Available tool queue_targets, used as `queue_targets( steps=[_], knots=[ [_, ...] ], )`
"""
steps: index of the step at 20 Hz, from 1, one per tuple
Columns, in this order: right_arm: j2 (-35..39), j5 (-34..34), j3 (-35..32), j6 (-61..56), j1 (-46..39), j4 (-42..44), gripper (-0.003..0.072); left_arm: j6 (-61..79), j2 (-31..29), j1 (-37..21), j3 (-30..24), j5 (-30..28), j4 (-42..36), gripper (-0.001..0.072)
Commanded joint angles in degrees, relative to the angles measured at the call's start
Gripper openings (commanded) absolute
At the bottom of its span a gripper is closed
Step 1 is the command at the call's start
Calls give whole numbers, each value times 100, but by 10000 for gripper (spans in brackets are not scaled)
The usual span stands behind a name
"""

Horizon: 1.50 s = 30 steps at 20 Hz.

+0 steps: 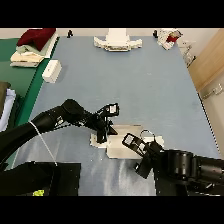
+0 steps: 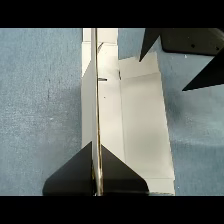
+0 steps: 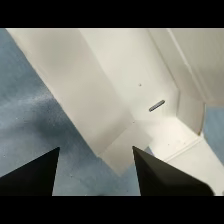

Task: Fold the box.

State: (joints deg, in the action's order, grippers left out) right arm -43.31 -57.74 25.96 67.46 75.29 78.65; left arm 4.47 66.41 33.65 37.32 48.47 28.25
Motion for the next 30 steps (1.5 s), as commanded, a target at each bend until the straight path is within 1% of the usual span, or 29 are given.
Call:
queue_targets(
  steps=[1,3,6,12,14,16,19,21,23,25,28,30],
  knots=[
    [-540,264,-11,-11,155,-743,712,2,0,-7,0,0,2,14],
    [-535,195,31,-501,155,-1051,712,2,0,-7,0,0,2,15],
    [-328,-160,149,-1088,155,-1517,712,2,0,-7,0,2,2,14],
    [81,-640,203,-1132,149,-1790,713,2,0,-7,0,0,2,14],
    [85,-645,199,-1080,127,-1904,720,2,0,-7,0,0,2,15],
    [90,-535,195,-730,-48,-1805,720,2,0,-7,0,2,2,14],
    [214,-17,138,516,-599,-1250,720,2,0,-7,0,7,2,15],
    [396,358,24,1423,-1117,-863,720,2,0,-7,0,2,2,15],
    [522,605,-50,2435,-1668,-297,720,2,0,-7,0,2,2,14],
    [553,741,-57,3884,-2382,619,720,2,0,-7,0,2,2,15],
    [544,807,-87,6432,-3482,2391,720,2,0,-7,0,2,2,14],
    [538,809,-195,7840,-4116,3482,720,2,0,-7,0,2,2,15]
  ],
)
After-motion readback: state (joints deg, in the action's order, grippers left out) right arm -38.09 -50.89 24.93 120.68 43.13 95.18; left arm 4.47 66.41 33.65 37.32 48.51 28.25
